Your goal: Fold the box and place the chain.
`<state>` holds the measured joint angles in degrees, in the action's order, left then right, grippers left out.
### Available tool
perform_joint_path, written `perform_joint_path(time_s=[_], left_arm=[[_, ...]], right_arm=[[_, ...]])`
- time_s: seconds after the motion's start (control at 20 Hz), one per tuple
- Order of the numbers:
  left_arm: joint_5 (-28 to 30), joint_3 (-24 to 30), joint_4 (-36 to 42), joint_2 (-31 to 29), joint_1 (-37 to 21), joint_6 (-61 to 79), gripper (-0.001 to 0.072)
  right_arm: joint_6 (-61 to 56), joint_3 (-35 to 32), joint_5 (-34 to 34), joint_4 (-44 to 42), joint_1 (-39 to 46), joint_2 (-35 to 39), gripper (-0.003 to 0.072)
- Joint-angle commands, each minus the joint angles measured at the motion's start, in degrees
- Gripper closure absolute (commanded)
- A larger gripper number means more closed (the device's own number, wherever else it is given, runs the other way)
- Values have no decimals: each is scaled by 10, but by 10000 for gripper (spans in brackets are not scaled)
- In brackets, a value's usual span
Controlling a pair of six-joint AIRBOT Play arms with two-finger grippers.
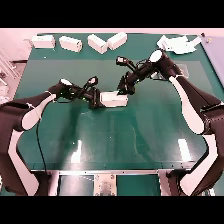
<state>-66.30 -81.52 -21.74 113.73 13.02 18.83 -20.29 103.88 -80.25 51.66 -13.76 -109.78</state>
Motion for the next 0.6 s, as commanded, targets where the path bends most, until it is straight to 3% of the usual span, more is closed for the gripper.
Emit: perform_joint_path(time_s=[0.0,0.3,0.55], left_arm=[[-4,0,-2,0,0,1,241],[-4,0,-2,0,0,1,241],[-4,0,-2,0,0,1,241]], right_arm=[[0,-1,3,7,-2,0,291],[10,-19,-8,1,-10,0,321],[14,-18,27,0,-9,6,320]])
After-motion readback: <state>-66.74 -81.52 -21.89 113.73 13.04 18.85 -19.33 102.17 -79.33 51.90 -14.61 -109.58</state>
